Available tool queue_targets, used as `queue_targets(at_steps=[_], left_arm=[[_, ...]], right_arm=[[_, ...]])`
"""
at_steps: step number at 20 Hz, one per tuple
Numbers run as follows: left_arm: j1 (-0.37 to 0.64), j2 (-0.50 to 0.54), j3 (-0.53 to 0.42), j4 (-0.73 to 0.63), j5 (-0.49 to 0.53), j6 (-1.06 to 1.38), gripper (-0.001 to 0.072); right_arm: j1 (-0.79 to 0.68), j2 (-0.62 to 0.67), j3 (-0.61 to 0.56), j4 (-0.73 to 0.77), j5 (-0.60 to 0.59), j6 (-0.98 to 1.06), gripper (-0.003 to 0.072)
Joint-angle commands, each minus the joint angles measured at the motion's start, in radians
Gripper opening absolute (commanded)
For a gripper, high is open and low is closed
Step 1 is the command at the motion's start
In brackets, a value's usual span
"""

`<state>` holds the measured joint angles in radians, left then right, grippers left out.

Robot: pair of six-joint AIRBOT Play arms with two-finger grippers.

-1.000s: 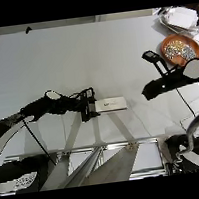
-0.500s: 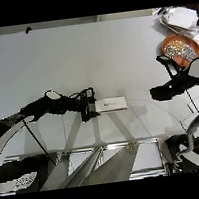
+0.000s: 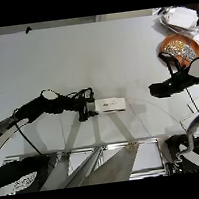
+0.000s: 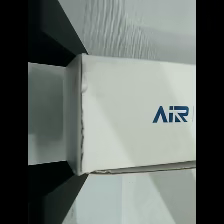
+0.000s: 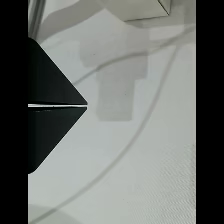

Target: Fold the box and place the chain.

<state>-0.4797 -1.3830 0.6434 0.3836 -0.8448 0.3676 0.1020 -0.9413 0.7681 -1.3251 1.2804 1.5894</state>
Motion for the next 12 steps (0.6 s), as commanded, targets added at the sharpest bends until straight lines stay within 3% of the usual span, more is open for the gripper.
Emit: queue_targets(at_steps=[1,4,6,12], left_arm=[[0.001,0.079,0.001,0.089,0.037,-0.027,0.0088],[0.001,0.138,0.001,0.175,0.06,-0.061,0.0087],[0.002,0.164,0.001,0.231,0.101,-0.111,0.0006],[0.121,0.191,0.001,0.333,0.161,-0.326,0.0005]], right_arm=[[0.0,0.001,0.0,-0.002,-0.018,-0.026,0.0013],[0.0,0.001,0.0,-0.003,-0.018,-0.027,0.0013],[0.0,0.001,0.0,-0.003,-0.018,-0.027,0.0013],[0.0,0.001,0.0,-0.003,-0.021,-0.051,0.0013]])
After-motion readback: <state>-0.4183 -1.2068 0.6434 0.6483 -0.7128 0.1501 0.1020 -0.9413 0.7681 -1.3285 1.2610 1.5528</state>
